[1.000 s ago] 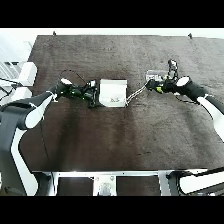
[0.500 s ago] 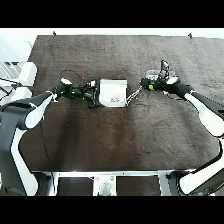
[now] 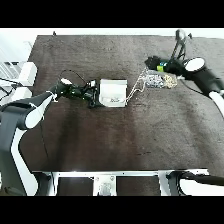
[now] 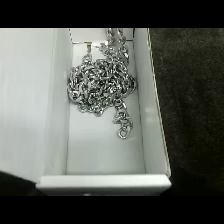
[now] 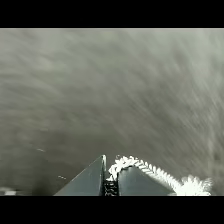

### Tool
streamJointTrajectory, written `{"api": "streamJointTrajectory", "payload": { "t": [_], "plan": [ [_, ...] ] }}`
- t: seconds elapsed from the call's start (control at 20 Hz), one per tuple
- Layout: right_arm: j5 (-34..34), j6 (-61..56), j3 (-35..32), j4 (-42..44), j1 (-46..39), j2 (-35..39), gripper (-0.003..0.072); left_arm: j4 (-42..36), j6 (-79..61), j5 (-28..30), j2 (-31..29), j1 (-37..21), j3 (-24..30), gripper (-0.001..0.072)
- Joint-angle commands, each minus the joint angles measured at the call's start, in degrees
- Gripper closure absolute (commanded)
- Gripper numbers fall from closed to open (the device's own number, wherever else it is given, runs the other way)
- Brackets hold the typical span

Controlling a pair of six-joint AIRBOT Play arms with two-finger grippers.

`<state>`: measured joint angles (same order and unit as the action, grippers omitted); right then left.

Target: Fold the box and place the chain.

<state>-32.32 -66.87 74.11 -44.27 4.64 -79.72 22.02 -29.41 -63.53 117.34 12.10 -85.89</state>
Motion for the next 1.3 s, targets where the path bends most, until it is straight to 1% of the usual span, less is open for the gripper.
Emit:
{"api": "streamJointTrajectory", "payload": {
  "t": [0.0, 0.25, 0.5, 0.65, 0.8, 0.9, 1.05, 1.25],
  "plan": [
    [-0.8, 0.1, 0.1, -3.3, 3.1, 9.7, 0.0681, 0.0, 0.0, 0.0, 0.0, 0.0, 0.0, 0.0362],
    [-0.8, 0.1, 0.1, -3.4, 9.1, 14.1, 0.0681, 0.0, 0.0, 0.0, 0.0, 0.0, 0.0, 0.0362],
    [-0.4, 1.0, 0.2, -3.3, 14.4, 14.5, 0.0681, 0.0, 0.0, 0.0, 0.0, 0.0, 0.0, 0.0362],
    [1.0, 1.4, 0.8, -3.3, 16.4, 14.5, 0.0681, 0.0, 0.0, 0.0, 0.0, 0.0, 0.0, 0.0362],
    [4.6, 3.8, 3.4, -3.3, 17.7, 14.5, 0.0681, 0.0, 0.0, 0.0, 0.0, 0.0, 0.0, 0.0362],
    [6.6, 6.2, 6.7, -3.3, 18.6, 14.5, 0.0681, 0.0, 0.0, 0.0, 0.0, 0.0, 0.0, 0.0363],
    [7.5, 8.2, 11.0, -3.3, 19.5, 14.4, 0.0681, 0.0, 0.0, 0.0, 0.0, 0.0, 0.0, 0.0362],
    [7.9, 8.9, 12.3, -3.3, 20.7, 14.4, 0.0681, 0.0, 0.0, 0.0, 0.0, 0.0, 0.0, 0.0362]
  ]
}}
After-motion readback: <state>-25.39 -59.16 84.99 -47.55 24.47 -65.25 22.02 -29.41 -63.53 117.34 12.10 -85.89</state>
